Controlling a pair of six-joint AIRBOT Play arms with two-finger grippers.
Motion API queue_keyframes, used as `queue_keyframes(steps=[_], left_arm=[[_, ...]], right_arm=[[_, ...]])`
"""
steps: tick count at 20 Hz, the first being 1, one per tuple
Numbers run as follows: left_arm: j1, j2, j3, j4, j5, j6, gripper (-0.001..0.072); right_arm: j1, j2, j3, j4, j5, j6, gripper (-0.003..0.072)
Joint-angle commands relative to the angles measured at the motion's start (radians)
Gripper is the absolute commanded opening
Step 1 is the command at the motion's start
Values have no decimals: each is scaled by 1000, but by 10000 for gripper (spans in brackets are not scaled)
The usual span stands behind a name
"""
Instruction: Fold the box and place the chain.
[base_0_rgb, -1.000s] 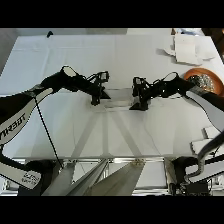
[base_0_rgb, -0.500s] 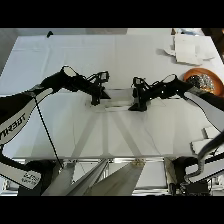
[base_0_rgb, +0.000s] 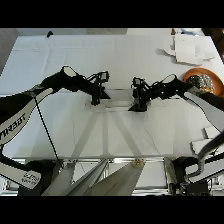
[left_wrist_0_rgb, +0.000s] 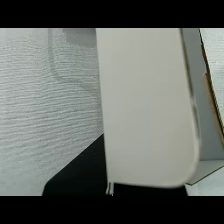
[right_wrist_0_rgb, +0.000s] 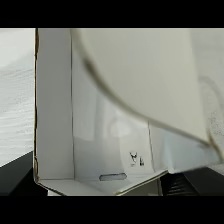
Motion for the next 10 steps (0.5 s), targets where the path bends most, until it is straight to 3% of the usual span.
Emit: queue_keyframes(steps=[1, 7, 10], left_arm=[[0, 0, 0, 0, 0, 0, 15], [0, 0, 0, 0, 0, 0, 15], [0, 0, 0, 0, 0, 0, 15]], right_arm=[[0, 0, 0, -6, 1, 3, 692], [0, 0, 0, -5, 6, 3, 688], [0, 0, 0, -5, 3, 3, 612]])
